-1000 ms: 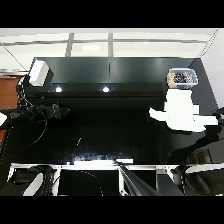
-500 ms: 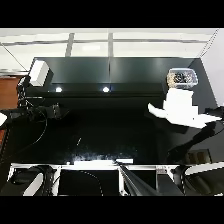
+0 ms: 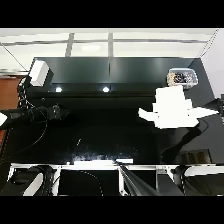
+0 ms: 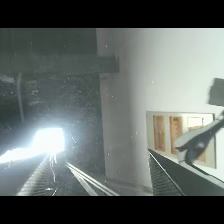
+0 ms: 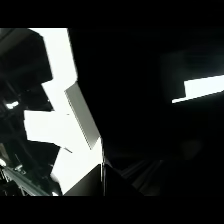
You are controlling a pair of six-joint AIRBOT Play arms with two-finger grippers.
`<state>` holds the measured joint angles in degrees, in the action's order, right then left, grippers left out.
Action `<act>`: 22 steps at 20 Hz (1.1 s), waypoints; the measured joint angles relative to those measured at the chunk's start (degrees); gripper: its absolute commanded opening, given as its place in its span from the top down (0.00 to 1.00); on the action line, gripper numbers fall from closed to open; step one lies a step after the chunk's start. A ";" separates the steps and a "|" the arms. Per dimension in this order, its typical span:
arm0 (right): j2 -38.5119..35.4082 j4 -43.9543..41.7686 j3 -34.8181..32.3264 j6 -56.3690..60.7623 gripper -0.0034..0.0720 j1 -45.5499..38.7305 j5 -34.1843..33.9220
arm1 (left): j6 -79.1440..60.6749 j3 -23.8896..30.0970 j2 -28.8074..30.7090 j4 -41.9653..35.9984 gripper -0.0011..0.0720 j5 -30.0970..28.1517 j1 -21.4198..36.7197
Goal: Fold the box and place the chain.
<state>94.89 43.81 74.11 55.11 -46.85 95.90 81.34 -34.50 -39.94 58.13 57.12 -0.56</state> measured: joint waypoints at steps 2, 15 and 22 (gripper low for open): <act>-5.01 -0.59 -3.54 1.42 0.93 3.41 -0.76 | -0.11 0.00 0.00 -0.02 0.02 0.02 0.02; -39.91 -0.37 -29.29 9.46 0.93 48.43 -36.50 | -4.37 0.26 -0.31 -1.14 0.02 -0.61 -5.14; -48.85 0.98 -45.35 10.25 0.93 69.68 -60.87 | -5.31 0.26 -4.46 -3.58 0.02 -1.29 -5.60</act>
<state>46.04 44.80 28.75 65.36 22.83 35.03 76.03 -34.24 -44.40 54.54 55.83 -6.15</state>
